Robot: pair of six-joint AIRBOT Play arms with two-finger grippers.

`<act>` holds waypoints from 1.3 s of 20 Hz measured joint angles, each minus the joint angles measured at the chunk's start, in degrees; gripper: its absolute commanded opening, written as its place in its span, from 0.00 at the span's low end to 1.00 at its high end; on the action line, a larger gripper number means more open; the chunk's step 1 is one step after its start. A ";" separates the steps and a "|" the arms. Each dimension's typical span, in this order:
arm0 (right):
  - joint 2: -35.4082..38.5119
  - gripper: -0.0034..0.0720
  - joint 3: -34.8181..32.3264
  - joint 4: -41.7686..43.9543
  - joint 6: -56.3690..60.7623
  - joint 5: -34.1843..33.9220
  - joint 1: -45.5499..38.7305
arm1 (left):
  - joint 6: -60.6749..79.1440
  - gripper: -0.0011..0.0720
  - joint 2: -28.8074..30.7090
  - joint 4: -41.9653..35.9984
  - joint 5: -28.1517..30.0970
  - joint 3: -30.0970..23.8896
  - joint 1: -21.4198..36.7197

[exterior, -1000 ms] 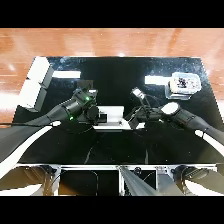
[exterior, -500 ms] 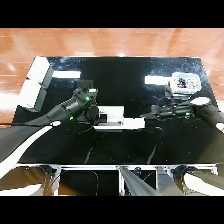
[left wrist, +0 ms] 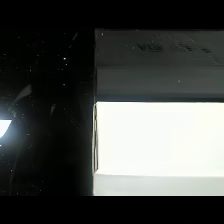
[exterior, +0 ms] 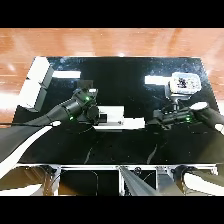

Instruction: Fold the box and place the chain.

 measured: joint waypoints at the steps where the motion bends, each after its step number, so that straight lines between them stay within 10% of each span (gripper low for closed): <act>1: -0.52 0.09 -0.02 1.44 0.02 -1.70 2.67 | 0.00 0.04 0.00 0.00 0.00 0.00 0.00; 5: -1.86 0.09 1.97 5.38 0.24 -6.16 10.95 | 0.02 0.04 0.00 -0.02 0.09 0.00 0.00; 6: -1.99 0.20 2.78 5.88 0.28 -6.60 12.35 | 0.00 0.04 0.00 -0.02 0.13 0.00 0.00; 7: -2.10 0.60 3.56 6.16 0.37 -6.80 13.33 | 0.00 0.04 0.00 -0.02 0.22 0.00 0.02; 8: -2.19 0.73 4.37 6.40 0.39 -6.54 14.10 | 0.02 0.04 0.00 -0.02 0.22 0.00 0.02; 14: -2.34 0.75 9.11 7.04 0.35 -0.42 15.96 | 0.00 0.04 0.00 -0.04 0.46 0.00 0.02; 16: -2.34 0.97 10.43 7.15 0.37 1.31 16.92 | 0.00 0.04 0.00 -0.02 0.46 0.00 0.02; 26: -2.34 0.92 17.68 -10.97 20.70 -4.98 30.58 | 0.02 0.04 0.00 -0.02 0.44 0.00 0.02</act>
